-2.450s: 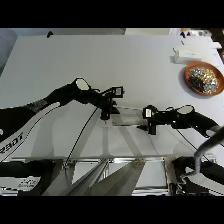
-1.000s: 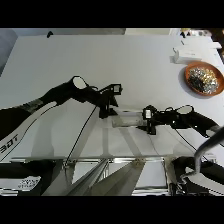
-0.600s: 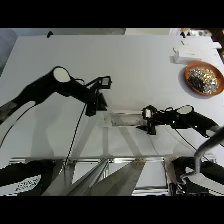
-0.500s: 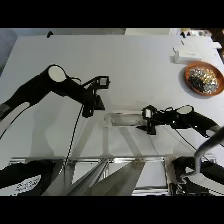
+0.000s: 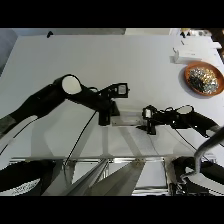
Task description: Fold the box and place the chain.
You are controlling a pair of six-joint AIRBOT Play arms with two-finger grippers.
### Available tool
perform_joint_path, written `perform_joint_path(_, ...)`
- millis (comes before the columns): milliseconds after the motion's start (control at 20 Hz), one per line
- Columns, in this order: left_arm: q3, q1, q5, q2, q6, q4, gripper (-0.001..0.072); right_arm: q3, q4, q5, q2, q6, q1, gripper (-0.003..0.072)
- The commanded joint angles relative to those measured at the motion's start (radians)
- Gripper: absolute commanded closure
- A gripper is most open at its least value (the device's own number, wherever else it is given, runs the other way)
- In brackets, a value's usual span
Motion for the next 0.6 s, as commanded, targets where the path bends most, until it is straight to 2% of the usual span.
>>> perform_joint_path(0, 0.0, -0.033, 0.254, -0.067, -0.041, -0.06, 0.0704, 0.001, 0.0, 0.0, 0.0, 0.0, -0.001, 0.027)
perform_joint_path(150, 0.0, -0.023, 0.419, -0.136, -0.179, -0.103, 0.0701, 0.001, 0.0, 0.0, 0.0, 0.0, -0.001, 0.027)
perform_joint_path(250, 0.0, -0.02, 0.473, -0.177, -0.268, -0.103, 0.0701, 0.001, 0.0, 0.0, 0.0, 0.0, -0.001, 0.027)
perform_joint_path(550, 0.0, -0.02, 0.394, -0.254, -0.282, -0.099, 0.0705, 0.001, 0.0, 0.0, 0.0, 0.0, -0.001, 0.027)
